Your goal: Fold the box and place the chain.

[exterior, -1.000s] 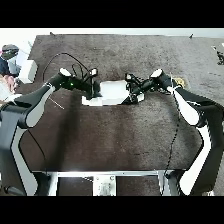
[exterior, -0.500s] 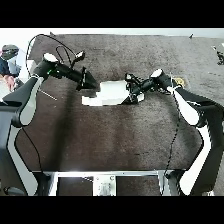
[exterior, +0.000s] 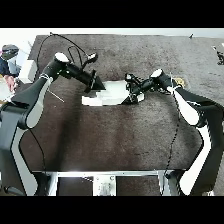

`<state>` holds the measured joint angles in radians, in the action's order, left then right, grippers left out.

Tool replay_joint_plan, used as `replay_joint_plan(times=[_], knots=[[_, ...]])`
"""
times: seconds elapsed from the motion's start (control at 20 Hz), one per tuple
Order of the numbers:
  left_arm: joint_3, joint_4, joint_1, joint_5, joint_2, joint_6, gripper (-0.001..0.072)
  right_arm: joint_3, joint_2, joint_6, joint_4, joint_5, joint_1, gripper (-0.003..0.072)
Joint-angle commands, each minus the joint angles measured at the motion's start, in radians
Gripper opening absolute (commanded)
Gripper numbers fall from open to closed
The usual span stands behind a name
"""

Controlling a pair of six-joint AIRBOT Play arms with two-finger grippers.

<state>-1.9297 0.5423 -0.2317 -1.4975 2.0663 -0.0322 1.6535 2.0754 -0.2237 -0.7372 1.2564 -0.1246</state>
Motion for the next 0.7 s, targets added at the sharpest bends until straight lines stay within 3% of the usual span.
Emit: replay_joint_plan(times=[0.0,0.1,0.3,0.65], knots=[[-0.001,-0.005,-0.023,0.21,0.0,-0.028,0.0009,0.0,0.001,0.0,0.0,0.001,-0.001,0.0439],[-0.001,0.015,-0.023,0.278,0.0,-0.081,0.0009,0.0,0.0,0.0,0.0,0.001,-0.001,0.0439],[0.007,0.065,-0.023,0.311,0.024,-0.126,0.001,0.0,0.001,0.0,0.0,0.001,-0.002,0.0439],[0.109,0.064,-0.026,0.398,0.031,-0.124,0.001,0.0,0.001,0.0,0.0,0.0,-0.002,0.044]])
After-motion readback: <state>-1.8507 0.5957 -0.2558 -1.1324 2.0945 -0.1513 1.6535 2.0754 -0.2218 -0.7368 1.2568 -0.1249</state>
